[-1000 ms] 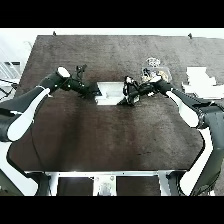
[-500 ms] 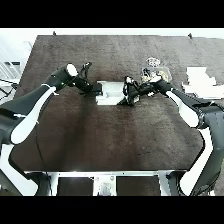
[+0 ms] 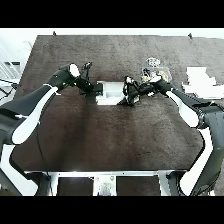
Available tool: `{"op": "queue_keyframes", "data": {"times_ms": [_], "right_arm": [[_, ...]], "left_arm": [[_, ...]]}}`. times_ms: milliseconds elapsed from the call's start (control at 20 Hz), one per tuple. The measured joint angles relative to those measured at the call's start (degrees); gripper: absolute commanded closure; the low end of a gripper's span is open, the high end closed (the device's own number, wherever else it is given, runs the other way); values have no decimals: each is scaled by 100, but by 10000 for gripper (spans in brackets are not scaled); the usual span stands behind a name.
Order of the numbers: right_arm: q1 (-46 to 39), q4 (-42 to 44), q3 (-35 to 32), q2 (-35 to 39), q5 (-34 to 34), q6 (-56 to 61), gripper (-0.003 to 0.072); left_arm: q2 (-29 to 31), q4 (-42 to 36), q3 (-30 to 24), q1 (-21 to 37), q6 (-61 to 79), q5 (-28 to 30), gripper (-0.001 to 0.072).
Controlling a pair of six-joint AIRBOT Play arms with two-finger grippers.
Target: Fold the box and place the chain.
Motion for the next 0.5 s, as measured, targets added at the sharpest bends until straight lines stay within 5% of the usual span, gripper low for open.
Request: {"op": "queue_keyframes", "data": {"times_ms": [500], "right_arm": [[0,0,0,-2,2,-2,202]], "left_arm": [[-256,369,492,-151,-393,-468,293]]}}
